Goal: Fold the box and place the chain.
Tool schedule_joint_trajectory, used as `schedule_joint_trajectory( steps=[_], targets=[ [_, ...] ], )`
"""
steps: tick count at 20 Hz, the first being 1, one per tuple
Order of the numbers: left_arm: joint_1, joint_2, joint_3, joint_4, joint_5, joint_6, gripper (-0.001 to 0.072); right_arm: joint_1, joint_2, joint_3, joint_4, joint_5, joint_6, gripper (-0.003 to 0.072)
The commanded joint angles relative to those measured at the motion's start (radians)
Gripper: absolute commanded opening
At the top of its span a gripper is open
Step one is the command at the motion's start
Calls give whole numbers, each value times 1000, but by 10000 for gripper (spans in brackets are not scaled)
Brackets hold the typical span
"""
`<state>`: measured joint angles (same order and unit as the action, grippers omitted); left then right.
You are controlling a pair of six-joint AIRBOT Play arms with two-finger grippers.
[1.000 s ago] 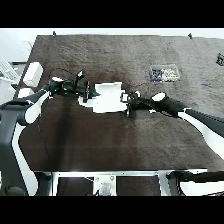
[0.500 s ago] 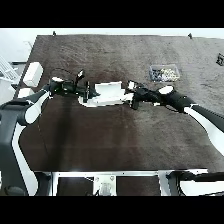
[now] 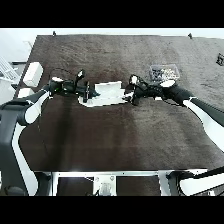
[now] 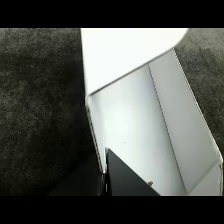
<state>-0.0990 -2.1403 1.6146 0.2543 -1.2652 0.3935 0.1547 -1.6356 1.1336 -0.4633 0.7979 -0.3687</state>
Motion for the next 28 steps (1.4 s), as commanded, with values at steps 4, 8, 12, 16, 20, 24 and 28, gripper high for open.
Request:
schedule_joint_trajectory(
  steps=[4, 8, 12, 16, 20, 24, 28],
  targets=[
    [0, 0, 0, 0, 0, 0, 23, -15, -59, 79, -13, 95, -29, 632],
    [0, 1, 0, 1, -1, 0, 23, -26, -103, 130, -50, 143, -27, 633],
    [0, 1, 0, 1, -1, 0, 23, -44, -130, 177, -51, 170, -27, 633],
    [0, 0, 0, 1, -2, 0, 23, -44, -159, 209, -58, 225, -27, 633],
    [-1, 1, 0, 1, -2, 0, 23, -46, -206, 248, -73, 263, -16, 633],
    [0, 1, 0, 0, -2, 0, 23, -50, -235, 271, -72, 280, -2, 633],
    [0, 1, 0, 0, -2, 0, 23, -50, -235, 270, -72, 359, 35, 633]
  ],
)
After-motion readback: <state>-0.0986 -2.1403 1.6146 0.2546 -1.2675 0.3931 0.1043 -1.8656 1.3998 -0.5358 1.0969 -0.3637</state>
